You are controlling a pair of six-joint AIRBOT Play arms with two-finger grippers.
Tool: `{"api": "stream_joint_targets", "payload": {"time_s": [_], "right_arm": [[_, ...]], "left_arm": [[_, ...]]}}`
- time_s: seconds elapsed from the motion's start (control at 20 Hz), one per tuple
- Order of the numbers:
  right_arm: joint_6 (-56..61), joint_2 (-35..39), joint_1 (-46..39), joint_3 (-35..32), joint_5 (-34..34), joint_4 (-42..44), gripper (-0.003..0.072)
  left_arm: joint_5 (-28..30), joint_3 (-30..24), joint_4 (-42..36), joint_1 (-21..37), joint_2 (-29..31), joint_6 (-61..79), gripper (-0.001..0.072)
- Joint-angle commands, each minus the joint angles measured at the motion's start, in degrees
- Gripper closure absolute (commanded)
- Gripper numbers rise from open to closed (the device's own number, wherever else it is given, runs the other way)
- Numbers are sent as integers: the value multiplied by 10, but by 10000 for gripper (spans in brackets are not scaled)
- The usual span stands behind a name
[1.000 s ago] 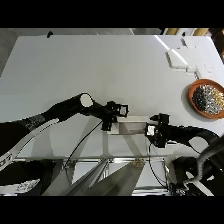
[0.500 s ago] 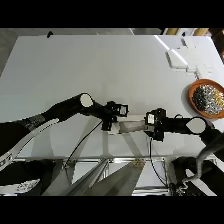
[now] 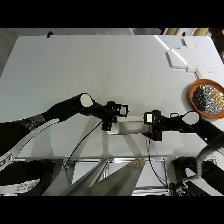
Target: Fold the box and place the chain.
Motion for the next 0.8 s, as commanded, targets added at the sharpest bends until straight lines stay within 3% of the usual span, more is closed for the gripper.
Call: {"api": "stream_joint_targets", "payload": {"time_s": [0.0,0.75], "right_arm": [[-26,-33,-1,0,2,23,38],[-94,-54,-36,0,11,62,78]], "left_arm": [[-1,0,0,0,0,0,697],[-1,0,0,0,0,0,697]]}}
